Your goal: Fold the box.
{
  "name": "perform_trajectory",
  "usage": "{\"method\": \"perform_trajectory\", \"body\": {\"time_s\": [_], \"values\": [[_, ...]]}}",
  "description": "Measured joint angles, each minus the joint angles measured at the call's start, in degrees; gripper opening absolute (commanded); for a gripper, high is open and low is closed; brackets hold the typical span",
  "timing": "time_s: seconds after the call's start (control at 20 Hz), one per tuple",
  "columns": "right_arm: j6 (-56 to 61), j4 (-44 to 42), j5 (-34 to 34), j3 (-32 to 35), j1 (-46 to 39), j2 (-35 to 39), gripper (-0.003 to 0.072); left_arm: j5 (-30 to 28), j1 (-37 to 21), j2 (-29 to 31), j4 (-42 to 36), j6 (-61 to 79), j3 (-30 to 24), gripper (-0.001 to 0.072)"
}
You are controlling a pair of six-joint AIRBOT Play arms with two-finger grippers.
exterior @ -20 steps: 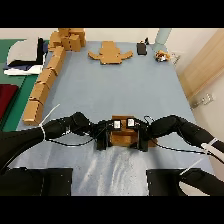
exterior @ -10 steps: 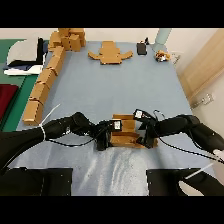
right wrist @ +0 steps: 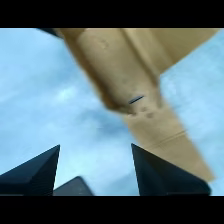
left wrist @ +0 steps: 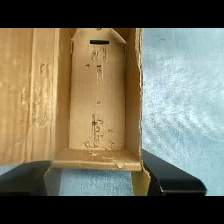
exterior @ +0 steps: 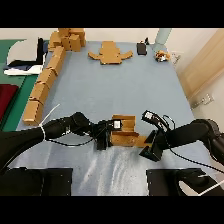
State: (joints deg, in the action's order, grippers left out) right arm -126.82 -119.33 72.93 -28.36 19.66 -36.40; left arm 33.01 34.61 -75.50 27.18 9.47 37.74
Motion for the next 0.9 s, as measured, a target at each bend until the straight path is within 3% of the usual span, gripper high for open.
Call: {"method": "perform_trajectory", "body": {"time_s": [0.2,0.45,0.9], "values": [[10.9,-5.8,2.8,0.0,0.0,1.2,0.0707,0.0,0.0,0.0,0.0,0.0,0.0,0.0454],[23.4,-8.4,0.0,0.0,0.0,1.5,0.0707,0.0,0.0,0.1,0.0,0.0,0.0,0.0454],[29.4,-9.2,-6.9,0.0,0.1,1.5,0.0706,0.3,-0.8,4.0,9.1,-12.3,0.0,0.0454]]}}
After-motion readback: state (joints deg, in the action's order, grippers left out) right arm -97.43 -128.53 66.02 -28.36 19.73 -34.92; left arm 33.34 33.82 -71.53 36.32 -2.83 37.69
